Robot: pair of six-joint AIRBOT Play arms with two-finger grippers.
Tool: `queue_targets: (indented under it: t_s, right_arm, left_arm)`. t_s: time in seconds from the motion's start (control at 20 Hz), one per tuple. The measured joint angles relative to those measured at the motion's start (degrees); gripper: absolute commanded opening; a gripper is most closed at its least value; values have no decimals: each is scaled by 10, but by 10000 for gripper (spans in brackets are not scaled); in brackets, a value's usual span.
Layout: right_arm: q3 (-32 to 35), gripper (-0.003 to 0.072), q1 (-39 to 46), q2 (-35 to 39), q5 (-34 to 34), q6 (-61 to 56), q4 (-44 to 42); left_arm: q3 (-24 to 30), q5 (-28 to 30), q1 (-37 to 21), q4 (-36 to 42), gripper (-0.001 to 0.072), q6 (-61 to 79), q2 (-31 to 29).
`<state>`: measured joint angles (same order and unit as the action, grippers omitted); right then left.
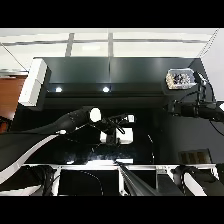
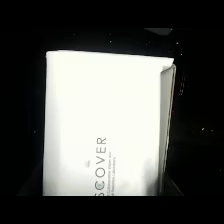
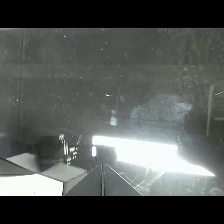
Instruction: Fold the box and place the chain.
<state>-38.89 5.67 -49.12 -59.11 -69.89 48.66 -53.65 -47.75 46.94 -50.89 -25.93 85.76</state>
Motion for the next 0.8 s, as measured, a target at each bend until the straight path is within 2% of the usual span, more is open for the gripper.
queue_targets:
  t_s: [0.05, 0.25, 0.4, 0.5, 0.6, 0.8]
  right_arm:
    - [0, 15, 0, 0, -2, 0, 0]
    - [0, 14, 0, 0, -11, 0, -1]
    - [0, 15, 0, 0, -19, 0, -2]
    - [0, 15, 0, 0, -22, 0, -1]
    - [0, 15, 0, 0, -22, 0, 0]
    - [0, 15, 0, 0, -14, 3, 2]
  left_arm:
    - [1, 6, 1, -11, 363, -14, -2]
    - [4, -21, -26, -105, 362, -104, -35]
    - [12, -75, -106, -167, 363, -186, -94]
    - [35, -118, -191, -209, 363, -234, -150]
    - [74, -147, -302, -242, 364, -263, -219]
    - [158, -137, -561, -254, 365, -274, -340]
